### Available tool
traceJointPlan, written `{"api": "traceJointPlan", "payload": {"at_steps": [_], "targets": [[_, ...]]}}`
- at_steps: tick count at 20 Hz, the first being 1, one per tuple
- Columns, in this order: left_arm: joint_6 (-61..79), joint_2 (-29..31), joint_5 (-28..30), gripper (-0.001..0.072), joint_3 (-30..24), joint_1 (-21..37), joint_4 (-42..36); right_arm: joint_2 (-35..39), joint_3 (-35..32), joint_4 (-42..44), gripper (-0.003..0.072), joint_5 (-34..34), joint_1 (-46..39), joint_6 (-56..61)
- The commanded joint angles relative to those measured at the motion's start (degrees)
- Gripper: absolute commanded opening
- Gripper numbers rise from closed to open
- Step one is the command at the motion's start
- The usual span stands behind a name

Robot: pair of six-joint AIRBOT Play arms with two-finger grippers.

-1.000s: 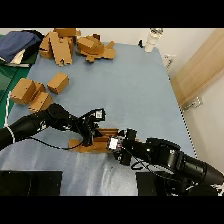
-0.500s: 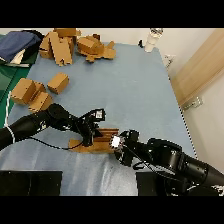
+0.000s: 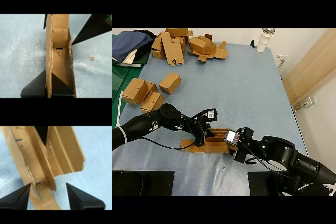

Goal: Fold the box.

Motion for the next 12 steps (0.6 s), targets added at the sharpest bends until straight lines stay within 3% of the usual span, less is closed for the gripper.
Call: {"api": "traceJointPlan", "payload": {"at_steps": [1,4,8,12], "targets": [[0.0,0.0,0.0,0.0014,0.0,0.0,0.0,-0.2,0.0,14.5,0.0708,-1.0,-4.6,-15.9],[0.0,0.0,0.0,0.0014,0.0,0.0,0.0,-2.5,0.0,22.3,0.0708,-0.9,-8.8,-24.9],[0.0,0.0,0.0,0.0014,0.0,0.0,0.0,-8.1,0.0,41.3,0.0708,0.9,-15.7,-45.3],[0.0,0.0,0.0,0.0014,0.0,0.0,0.0,-12.5,0.6,51.8,0.0709,6.8,-21.7,-56.8]]}}
